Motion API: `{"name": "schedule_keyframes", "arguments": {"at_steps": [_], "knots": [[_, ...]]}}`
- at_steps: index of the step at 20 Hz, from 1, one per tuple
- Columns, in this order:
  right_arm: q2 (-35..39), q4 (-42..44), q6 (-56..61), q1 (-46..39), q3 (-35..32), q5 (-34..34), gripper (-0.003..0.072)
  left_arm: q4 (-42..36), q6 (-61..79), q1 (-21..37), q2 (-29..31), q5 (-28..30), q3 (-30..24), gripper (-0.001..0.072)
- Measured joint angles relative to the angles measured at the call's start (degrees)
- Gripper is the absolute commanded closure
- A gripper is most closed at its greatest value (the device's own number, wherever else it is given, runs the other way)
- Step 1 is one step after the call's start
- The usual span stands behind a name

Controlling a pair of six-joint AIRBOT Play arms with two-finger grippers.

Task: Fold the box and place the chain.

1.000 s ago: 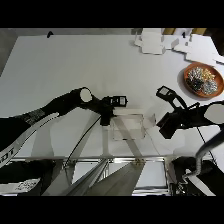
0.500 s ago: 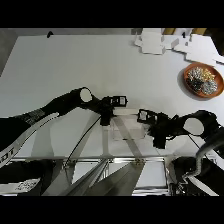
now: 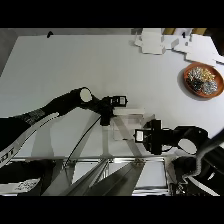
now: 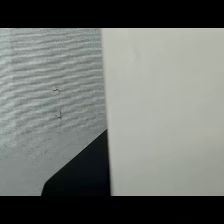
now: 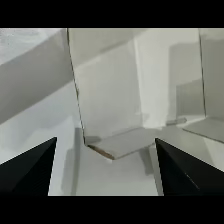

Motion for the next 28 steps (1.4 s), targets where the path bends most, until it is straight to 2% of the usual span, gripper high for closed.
{"name": "schedule_keyframes", "arguments": {"at_steps": [8, 11, 17, 20, 28], "knots": [[-1.2, -1.7, -0.8, 1.2, -3.2, -11.6, -0.0014, 0.0, 0.0, 0.0, 0.0, 0.0, 0.0, 0.0698], [-1.4, -1.7, -2.6, -2.2, -2.2, -13.0, -0.0005, 0.0, 0.0, 0.0, 0.0, 0.0, 0.0, 0.0698], [-1.7, 0.4, -8.0, -8.7, 0.6, -11.8, 0.0004, 0.0, -0.1, 0.0, 0.0, 0.0, 0.0, 0.0698], [-2.3, 5.0, -13.2, -11.5, 1.1, -11.0, 0.0004, 0.0, -0.1, 0.0, 0.0, 0.0, 0.0, 0.0698], [-7.2, 25.0, -33.7, -22.0, 2.0, -4.8, 0.0005, 0.0, 0.0, 0.0, 0.0, 0.0, 0.0, 0.0698]]}}
